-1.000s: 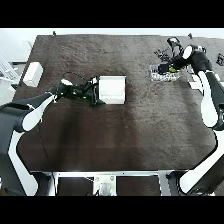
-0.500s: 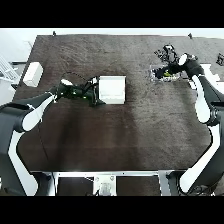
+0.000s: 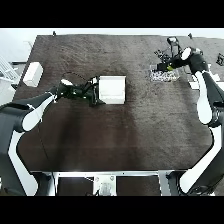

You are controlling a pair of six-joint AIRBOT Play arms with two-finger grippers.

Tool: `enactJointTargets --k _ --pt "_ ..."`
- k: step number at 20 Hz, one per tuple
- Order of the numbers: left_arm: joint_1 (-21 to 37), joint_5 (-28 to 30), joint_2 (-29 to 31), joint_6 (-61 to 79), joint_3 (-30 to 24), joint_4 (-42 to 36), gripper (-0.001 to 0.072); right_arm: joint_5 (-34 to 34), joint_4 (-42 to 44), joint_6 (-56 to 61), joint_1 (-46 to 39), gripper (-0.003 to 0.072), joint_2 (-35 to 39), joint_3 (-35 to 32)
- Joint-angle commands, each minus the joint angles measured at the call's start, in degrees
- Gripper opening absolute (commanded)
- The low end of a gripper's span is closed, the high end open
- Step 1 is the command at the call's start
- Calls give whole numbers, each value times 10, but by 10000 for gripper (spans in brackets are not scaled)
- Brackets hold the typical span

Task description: Fold the box and place the chain.

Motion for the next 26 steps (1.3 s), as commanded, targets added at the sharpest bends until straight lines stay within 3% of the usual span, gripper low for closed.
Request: enactJointTargets --k 1,8,12,17,26 --pt "0 1 0 0 0 0 334 13 -41 22 15 11 59 6" --pt "0 1 0 0 0 0 334 23 -97 22 109 12 273 6" --pt "0 1 0 0 0 0 334 43 -97 22 176 11 350 6" --pt "0 0 0 0 0 0 334 120 -96 22 261 12 373 4" --pt "0 1 0 0 0 0 334 105 -94 40 371 12 372 -72"
